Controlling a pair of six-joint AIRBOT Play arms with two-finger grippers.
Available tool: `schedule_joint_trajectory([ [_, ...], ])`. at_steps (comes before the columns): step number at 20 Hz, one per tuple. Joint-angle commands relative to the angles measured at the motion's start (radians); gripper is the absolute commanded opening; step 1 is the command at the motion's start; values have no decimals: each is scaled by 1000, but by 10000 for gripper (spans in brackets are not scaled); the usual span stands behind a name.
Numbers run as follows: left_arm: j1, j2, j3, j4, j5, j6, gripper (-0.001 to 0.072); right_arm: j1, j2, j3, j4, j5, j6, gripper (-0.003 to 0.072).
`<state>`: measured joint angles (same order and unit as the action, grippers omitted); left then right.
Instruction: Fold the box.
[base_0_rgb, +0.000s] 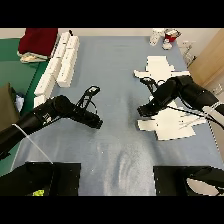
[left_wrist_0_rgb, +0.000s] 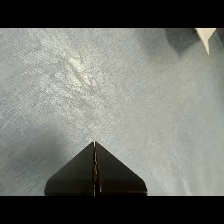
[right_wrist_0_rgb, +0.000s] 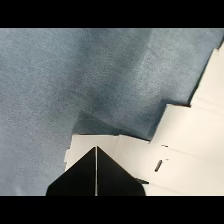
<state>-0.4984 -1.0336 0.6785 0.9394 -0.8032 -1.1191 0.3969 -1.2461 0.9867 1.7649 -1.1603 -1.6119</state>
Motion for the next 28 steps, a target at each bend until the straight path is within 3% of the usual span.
schedule_joint_trajectory([
  [1,-1,-1,0,0,0,0,13,0,0,1,0,0,0,3],
  [6,-1,-1,0,0,1,0,13,0,0,1,-2,87,0,3],
  [10,-1,-1,0,0,4,0,13,0,-6,1,148,113,8,4],
  [11,-1,-1,0,0,4,0,13,-2,-10,3,120,114,76,12],
  [13,-1,-1,0,0,11,0,13,-41,-21,51,-141,9,276,266],
  [16,-1,-1,0,-28,18,0,14,-217,-25,154,-475,-179,298,308],
  [18,-1,-1,0,-76,19,0,14,-393,-26,194,-562,-187,238,308],
  [20,-1,-1,0,-111,26,1,13,-578,-34,199,-530,-158,149,460],
  [22,-1,-1,0,-113,31,1,14,-755,-75,199,-406,-123,-2,460],
  [25,-1,-1,1,-114,37,0,14,-983,-185,216,-74,-133,-296,439],
  [28,-1,-1,1,-117,36,0,14,-1111,-278,262,107,-197,-417,440],
])
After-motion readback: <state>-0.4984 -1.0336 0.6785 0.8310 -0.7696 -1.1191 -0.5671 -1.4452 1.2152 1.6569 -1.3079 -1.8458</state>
